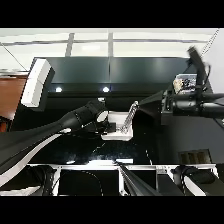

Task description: Fold the box and place the chain.

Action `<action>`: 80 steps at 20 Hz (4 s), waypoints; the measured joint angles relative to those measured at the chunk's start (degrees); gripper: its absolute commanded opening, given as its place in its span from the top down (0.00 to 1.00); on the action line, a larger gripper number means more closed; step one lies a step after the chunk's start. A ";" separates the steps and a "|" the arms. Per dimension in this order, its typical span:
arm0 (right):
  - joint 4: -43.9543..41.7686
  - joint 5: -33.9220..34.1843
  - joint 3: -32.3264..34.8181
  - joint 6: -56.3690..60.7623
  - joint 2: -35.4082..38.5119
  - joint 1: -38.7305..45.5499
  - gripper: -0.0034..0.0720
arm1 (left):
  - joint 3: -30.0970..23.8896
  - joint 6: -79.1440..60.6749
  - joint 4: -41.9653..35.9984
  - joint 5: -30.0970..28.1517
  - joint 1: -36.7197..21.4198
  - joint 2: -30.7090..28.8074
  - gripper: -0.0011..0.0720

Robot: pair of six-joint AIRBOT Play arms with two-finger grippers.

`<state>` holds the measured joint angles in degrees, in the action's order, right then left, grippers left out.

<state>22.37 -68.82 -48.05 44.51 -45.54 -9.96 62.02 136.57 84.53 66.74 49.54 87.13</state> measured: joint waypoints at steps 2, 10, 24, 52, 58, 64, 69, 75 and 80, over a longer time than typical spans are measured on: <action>0.61 2.54 3.41 0.50 -0.24 -1.68 0.94 | 0.00 0.00 0.00 0.00 0.00 0.00 0.94; 2.29 13.53 10.58 4.59 -4.57 -7.39 0.49 | 0.00 0.00 0.00 -0.02 0.00 0.00 0.94; 9.33 1.95 10.58 5.16 -6.69 11.50 0.49 | 0.02 -0.17 -1.33 -0.07 0.00 0.04 0.94; 11.34 2.29 10.58 10.32 -6.69 15.04 0.49 | -39.23 -92.83 -51.65 -5.64 -42.64 -35.54 0.00; 11.34 2.43 10.58 10.88 -6.69 14.86 0.49 | -41.03 -137.79 -62.12 -9.09 -37.99 -28.13 0.01; 11.37 1.81 10.58 11.34 -6.69 14.86 0.49 | -37.05 -151.14 -59.28 -15.21 -30.58 -22.49 0.01; 11.37 1.40 10.58 11.47 -6.69 14.86 0.49 | -32.94 -153.11 -55.30 -15.63 -28.15 -17.07 0.01; 11.37 1.09 10.58 11.47 -6.69 14.86 0.49 | -29.53 -150.90 -54.14 -16.15 -27.58 -13.35 0.01; 11.65 0.76 10.58 11.47 -6.69 14.86 0.49 | -28.76 -150.27 -54.53 -15.74 -26.56 -12.57 0.01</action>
<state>34.02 -68.05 -37.47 55.99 -52.23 4.91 33.26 -13.69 30.00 51.00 22.98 74.56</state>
